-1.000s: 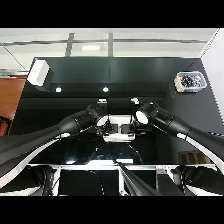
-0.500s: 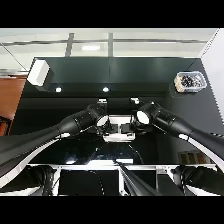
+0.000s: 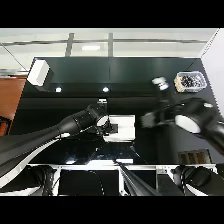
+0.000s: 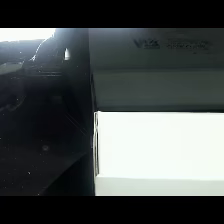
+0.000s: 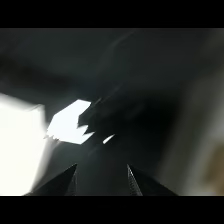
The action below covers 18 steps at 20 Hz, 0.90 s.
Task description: Fold the box and place the chain.
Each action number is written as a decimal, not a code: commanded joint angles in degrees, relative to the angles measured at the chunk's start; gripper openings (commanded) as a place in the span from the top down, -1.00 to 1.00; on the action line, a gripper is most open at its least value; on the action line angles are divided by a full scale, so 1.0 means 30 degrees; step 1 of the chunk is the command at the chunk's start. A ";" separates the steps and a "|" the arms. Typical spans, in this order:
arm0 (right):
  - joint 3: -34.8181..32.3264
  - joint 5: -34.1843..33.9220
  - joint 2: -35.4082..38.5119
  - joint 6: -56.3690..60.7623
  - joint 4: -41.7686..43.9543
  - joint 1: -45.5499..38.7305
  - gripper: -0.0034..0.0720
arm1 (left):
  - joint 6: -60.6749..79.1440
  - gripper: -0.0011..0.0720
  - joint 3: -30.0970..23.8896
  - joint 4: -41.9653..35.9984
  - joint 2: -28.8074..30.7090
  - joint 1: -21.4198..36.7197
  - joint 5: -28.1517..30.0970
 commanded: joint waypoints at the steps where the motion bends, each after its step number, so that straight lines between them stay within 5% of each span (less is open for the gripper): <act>1: -0.0109 -0.0444 0.2033 -0.0291 -0.9347 -0.2266 -0.08 | 0.0000 0.89 -0.0007 0.0000 0.0000 0.0015 -0.0022; 3: -0.0816 -0.4240 0.1770 -0.0291 -0.9114 -0.5763 -0.11 | 0.0000 0.89 -0.0007 0.0000 0.0000 0.0015 -0.0022; 5: -0.1698 -0.7847 0.0678 -0.0372 -0.6164 -0.9734 -1.00 | 0.0000 0.89 -0.0007 0.0000 0.0000 0.0015 -0.0022; 9: -0.0809 -1.0484 -0.4364 -0.2353 0.0160 -1.4630 -1.00 | 0.0000 0.89 -0.0007 0.0015 0.0000 0.0015 0.0080; 18: 1.1096 -0.6798 -1.5475 -0.2812 0.2419 -1.6932 -1.00 | 0.0000 0.89 -0.0007 0.0000 0.0000 0.0015 0.0087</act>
